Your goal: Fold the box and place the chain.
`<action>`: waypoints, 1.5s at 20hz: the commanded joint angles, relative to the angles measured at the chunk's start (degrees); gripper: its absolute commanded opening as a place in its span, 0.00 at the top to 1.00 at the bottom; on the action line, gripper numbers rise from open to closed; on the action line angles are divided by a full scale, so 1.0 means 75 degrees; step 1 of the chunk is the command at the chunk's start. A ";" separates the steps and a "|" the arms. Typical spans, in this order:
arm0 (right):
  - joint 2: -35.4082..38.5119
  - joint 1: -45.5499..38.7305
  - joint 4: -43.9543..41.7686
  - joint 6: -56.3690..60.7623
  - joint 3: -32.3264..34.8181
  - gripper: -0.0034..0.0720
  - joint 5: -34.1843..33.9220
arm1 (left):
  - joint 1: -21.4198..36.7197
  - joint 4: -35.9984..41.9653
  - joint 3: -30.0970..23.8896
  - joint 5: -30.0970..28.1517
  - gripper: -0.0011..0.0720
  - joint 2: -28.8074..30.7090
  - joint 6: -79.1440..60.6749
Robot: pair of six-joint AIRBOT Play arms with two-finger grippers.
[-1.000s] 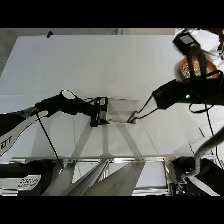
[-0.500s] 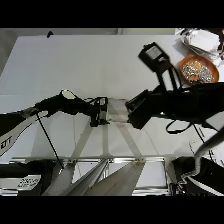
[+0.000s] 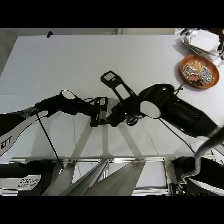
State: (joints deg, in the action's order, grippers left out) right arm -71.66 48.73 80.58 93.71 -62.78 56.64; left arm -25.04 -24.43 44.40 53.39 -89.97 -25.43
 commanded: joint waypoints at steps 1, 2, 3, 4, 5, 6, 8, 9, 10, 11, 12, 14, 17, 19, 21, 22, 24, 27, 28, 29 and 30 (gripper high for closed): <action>-0.0912 0.0026 0.0020 0.0277 0.0000 0.92 -0.0367 | -0.0006 0.0000 0.0000 -0.0003 0.61 0.0009 -0.0003; -0.1061 0.0023 0.0023 0.0283 0.0000 0.92 -0.0353 | -0.0006 0.0000 0.0000 -0.0003 0.61 0.0006 -0.0003; -0.1160 0.0023 0.0032 0.0283 0.0000 0.92 -0.0356 | -0.0006 -0.0003 0.0000 -0.0003 0.61 0.0006 -0.0003; -0.1201 0.0023 0.0041 0.0283 0.0000 0.92 -0.0376 | -0.0006 -0.0003 0.0000 -0.0003 0.61 0.0006 -0.0003; -0.1204 0.0023 0.0061 0.0309 0.0000 0.86 -0.0408 | -0.0006 -0.0003 0.0000 -0.0003 0.61 0.0009 -0.0003; -0.1204 0.0023 0.0061 0.0312 0.0000 0.80 -0.0440 | -0.0006 -0.0003 0.0000 -0.0003 0.61 0.0006 -0.0003; -0.1189 0.0009 0.0050 0.0332 -0.0003 0.70 -0.0440 | -0.0006 -0.0003 0.0000 -0.0003 0.61 0.0006 -0.0003; -0.1148 0.0003 0.0026 0.0332 -0.0017 0.64 -0.0347 | -0.0006 -0.0003 0.0000 -0.0003 0.61 0.0006 -0.0003; -0.1043 -0.0003 0.0032 0.0326 -0.0055 0.62 -0.0192 | -0.0006 -0.0003 0.0000 0.0000 0.61 0.0006 -0.0003; -0.0868 -0.0041 0.0050 0.0326 -0.0087 0.62 -0.0096 | -0.0006 0.0000 0.0000 -0.0003 0.61 0.0006 -0.0003; -0.0615 -0.0114 0.0093 0.0294 -0.0119 0.62 0.0009 | -0.0006 0.0000 0.0000 -0.0006 0.61 0.0006 -0.0003; 0.0009 -0.0385 0.0396 0.0239 -0.0119 0.62 0.0283 | -0.0006 0.0000 0.0000 -0.0003 0.61 0.0006 -0.0003; 0.0769 -0.1005 0.1376 0.0245 -0.0119 0.61 0.1408 | -0.0006 -0.0003 0.0000 -0.0003 0.61 0.0009 -0.0003; 0.0868 -0.1626 0.1769 0.0242 -0.0117 0.51 0.2445 | -0.0006 0.0000 0.0000 -0.0003 0.61 0.0006 -0.0003; 0.0825 -0.2366 0.2072 0.0239 -0.0114 0.45 0.2876 | -0.0006 -0.0003 0.0000 -0.0003 0.61 0.0006 -0.0003; 0.0804 -0.2757 0.2084 0.0242 -0.0111 0.44 0.2792 | -0.0006 -0.0003 0.0000 -0.0003 0.61 0.0006 -0.0003; 0.0734 -0.3520 0.2057 0.0245 -0.0099 0.44 0.2288 | -0.0006 -0.0003 0.0000 0.0000 0.61 0.0009 -0.0003; 0.0294 -0.4389 0.2020 0.0242 -0.0099 0.44 0.2177 | -0.0006 0.0000 0.0000 0.0000 0.61 0.0006 -0.0003; 0.0055 -0.4616 0.2017 0.0242 -0.0099 0.44 0.2119 | -0.0006 0.0000 0.0000 -0.0003 0.61 0.0006 -0.0003; -0.0224 -0.4797 0.2014 0.0248 -0.0099 0.44 0.2066 | -0.0006 -0.0003 0.0000 -0.0003 0.61 0.0006 -0.0003; -0.0498 -0.4913 0.1985 0.0256 -0.0099 0.41 0.2002 | -0.0006 0.0000 0.0000 -0.0003 0.61 0.0006 -0.0003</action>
State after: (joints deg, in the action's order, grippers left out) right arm -71.24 16.38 95.39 95.53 -63.55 72.64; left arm -25.04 -24.43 44.40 53.39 -89.97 -25.43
